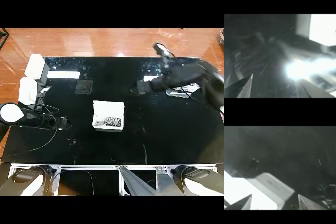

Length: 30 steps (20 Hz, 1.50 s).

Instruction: Fold the box and place the chain.

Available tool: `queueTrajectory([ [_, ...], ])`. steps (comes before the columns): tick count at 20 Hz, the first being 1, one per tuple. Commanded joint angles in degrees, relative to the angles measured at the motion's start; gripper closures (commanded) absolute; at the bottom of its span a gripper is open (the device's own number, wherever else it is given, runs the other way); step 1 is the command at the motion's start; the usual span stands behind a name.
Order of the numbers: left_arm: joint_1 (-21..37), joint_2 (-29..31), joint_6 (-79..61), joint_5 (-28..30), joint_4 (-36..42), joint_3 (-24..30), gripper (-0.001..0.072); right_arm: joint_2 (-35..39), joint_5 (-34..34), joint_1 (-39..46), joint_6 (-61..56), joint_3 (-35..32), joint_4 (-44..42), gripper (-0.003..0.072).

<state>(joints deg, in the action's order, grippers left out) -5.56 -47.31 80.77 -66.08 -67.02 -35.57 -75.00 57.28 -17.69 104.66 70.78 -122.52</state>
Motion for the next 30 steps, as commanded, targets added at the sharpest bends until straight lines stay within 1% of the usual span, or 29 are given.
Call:
queueTrajectory([
  [1,5.2,0.7,-11.3,4.7,6.7,2.3,0.0071,-14.8,4.5,-4.2,2.6,14.4,0.3,-0.0034],
  [3,5.2,0.5,-11.6,6.5,6.0,2.3,0.0071,-19.5,7.2,-5.9,3.4,18.2,0.2,-0.0034],
  [5,5.2,-0.1,-10.9,7.0,6.3,2.3,0.0073,-21.5,10.5,-7.7,7.2,18.6,-0.2,-0.0033],
  [6,5.2,-0.4,-10.9,7.0,6.2,2.3,0.0073,-21.7,12.0,-8.5,9.7,18.5,-0.1,-0.0033],
  [10,5.2,-1.9,-10.9,7.0,6.2,2.3,0.0073,-21.7,13.6,-9.9,16.5,18.6,-0.5,-0.0033],
  [13,5.2,-3.3,-10.9,7.0,6.2,2.3,0.0082,-21.7,17.5,-9.9,21.0,18.6,-1.1,-0.0033],
  [16,5.2,-3.5,-10.9,7.1,6.2,2.3,0.0082,-21.7,21.1,-9.9,27.5,18.6,-3.1,-0.0033],
  [19,5.2,-3.5,-10.9,7.5,6.2,2.3,0.009,-21.7,22.6,-9.9,31.7,18.6,-4.1,-0.0033],
  [22,5.2,-3.5,-10.9,7.4,6.2,2.3,0.009,-21.7,23.0,-10.0,32.0,18.6,-4.1,-0.0033],
  [26,5.2,-3.5,-10.9,7.4,6.2,2.3,0.009,-21.5,23.8,-10.9,26.8,18.6,-4.0,-0.0025],
  [30,5.2,-3.5,-10.9,7.4,6.2,2.3,0.009,-19.9,26.0,-12.0,24.7,18.6,-3.5,-0.0025],
])
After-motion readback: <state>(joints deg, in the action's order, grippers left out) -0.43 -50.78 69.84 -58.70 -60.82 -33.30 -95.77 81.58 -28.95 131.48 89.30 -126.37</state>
